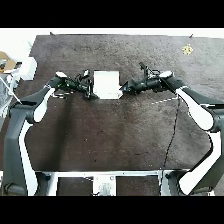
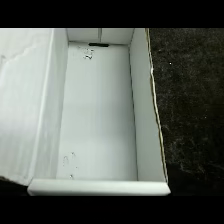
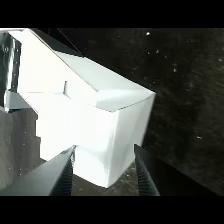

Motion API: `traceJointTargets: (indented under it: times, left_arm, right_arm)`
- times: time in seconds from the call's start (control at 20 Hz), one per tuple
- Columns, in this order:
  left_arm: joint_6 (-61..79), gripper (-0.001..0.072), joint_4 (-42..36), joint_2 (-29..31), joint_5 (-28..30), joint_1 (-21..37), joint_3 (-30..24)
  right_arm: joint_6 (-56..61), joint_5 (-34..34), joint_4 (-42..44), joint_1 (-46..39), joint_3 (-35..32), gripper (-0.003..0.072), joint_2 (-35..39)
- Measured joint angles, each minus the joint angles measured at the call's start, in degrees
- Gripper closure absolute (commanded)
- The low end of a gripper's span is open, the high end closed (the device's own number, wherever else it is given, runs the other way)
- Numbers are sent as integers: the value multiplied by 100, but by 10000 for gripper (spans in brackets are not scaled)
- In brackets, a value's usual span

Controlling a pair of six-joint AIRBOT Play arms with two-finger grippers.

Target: Fold the box and place the chain.

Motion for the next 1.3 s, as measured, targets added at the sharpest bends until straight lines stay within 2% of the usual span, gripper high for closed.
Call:
traceJointTargets:
  times: [0.4, 0.85, 1.0, 1.15, 1.3]
  left_arm:
    - [0, 355, -2, 0, 0, 0, 0]
    - [0, 355, 2, 0, -2, 2, 0]
    - [0, 355, -4, 0, -4, -4, 0]
    - [0, 355, -2, 0, -4, -4, 0]
    - [0, 355, -4, 0, -2, -4, 0]
  right_arm:
    - [772, -339, -944, 466, 557, 271, 0]
    - [1759, -857, -2264, 859, 647, 271, -11]
    - [1993, -977, -2446, 922, 671, 272, 2]
    - [2406, -949, -2879, 1027, 839, 273, -2]
    - [3156, -616, -3934, 1287, 1296, 273, -68]
